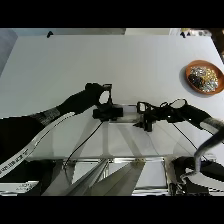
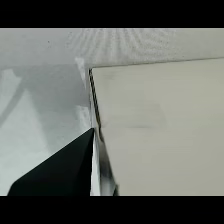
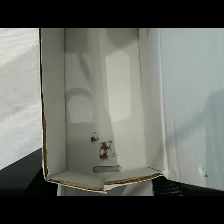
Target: Fold the box and place the chain.
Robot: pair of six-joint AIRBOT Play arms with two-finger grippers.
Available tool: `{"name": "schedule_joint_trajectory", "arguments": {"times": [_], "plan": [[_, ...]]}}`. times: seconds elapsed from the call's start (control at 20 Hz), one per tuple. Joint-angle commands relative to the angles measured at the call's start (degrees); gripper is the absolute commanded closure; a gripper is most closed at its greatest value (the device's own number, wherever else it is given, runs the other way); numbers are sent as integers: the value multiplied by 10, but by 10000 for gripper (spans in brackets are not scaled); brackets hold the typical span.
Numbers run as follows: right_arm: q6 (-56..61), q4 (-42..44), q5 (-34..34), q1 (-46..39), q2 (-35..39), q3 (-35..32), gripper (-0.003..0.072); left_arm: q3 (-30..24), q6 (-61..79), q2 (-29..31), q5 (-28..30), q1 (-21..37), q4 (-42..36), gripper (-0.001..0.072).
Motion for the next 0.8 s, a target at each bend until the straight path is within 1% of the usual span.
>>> {"name": "schedule_joint_trajectory", "arguments": {"times": [0.0, 0.05, 0.15, 0.3, 0.35, 0.4, 0.5, 0.55, 0.75], "plan": [[1, 0, 0, 0, 0, 0, 389, 31, -12, -23, -28, -7, 17, 459], [1, 1, 0, 0, 0, 0, 389, 48, -12, -34, -50, -10, 27, 459], [1, 0, 0, 0, 0, 0, 389, 67, -9, -49, -76, -13, 43, 459], [1, 1, 0, 0, 0, 0, 389, 70, -10, -56, -79, -17, 47, 464], [1, 0, 0, 0, 0, 0, 389, 70, -10, -55, -77, -17, 47, 533], [1, 1, 0, 0, 0, 0, 389, 70, -10, -55, -77, -17, 47, 579], [1, 1, 0, 0, 0, 0, 389, 70, -15, -55, -77, -17, 47, 587], [1, 0, 0, 0, 0, 0, 389, 70, -15, -55, -77, -17, 48, 710], [1, 1, 0, 0, 0, 0, 389, 70, -19, -55, -78, -17, 47, 705]]}}
